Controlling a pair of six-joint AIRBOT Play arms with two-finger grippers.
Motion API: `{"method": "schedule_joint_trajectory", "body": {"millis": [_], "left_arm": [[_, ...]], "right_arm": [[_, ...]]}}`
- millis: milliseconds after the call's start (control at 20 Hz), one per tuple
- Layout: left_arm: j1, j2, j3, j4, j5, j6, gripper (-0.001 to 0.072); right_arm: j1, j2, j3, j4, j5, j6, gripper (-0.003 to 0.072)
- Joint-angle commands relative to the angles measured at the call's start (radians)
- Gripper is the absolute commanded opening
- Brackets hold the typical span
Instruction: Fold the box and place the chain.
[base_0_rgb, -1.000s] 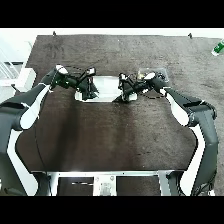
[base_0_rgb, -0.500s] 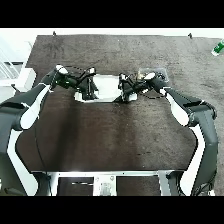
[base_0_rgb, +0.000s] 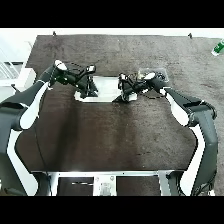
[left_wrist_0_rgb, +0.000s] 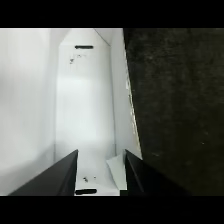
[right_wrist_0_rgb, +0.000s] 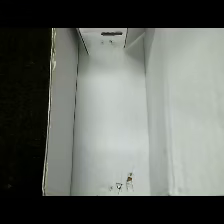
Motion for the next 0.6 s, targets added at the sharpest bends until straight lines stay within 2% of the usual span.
{"method": "schedule_joint_trajectory", "body": {"millis": [0,50,100,200,300,550], "left_arm": [[0.016,0.001,0.035,0.010,-0.111,-0.023,0.0277],[0.026,0.003,0.047,-0.004,-0.148,-0.019,0.0088],[0.035,0.008,0.061,-0.012,-0.186,-0.019,0.0048],[0.050,0.028,0.076,-0.014,-0.221,-0.051,0.0048],[0.070,0.057,0.076,-0.015,-0.242,-0.079,0.0017],[0.155,0.080,0.065,-0.059,-0.217,-0.304,0.0012]], "right_arm": [[0.000,0.000,0.000,0.000,0.002,0.001,0.0429],[0.000,0.000,0.000,0.000,0.002,0.001,0.0429],[0.000,0.000,0.000,0.000,0.002,0.001,0.0429],[0.000,0.000,0.000,0.000,0.001,0.001,0.0429],[0.000,0.000,0.000,0.000,0.002,0.001,0.0429],[0.000,0.000,0.000,0.000,0.002,0.001,0.0429]]}}
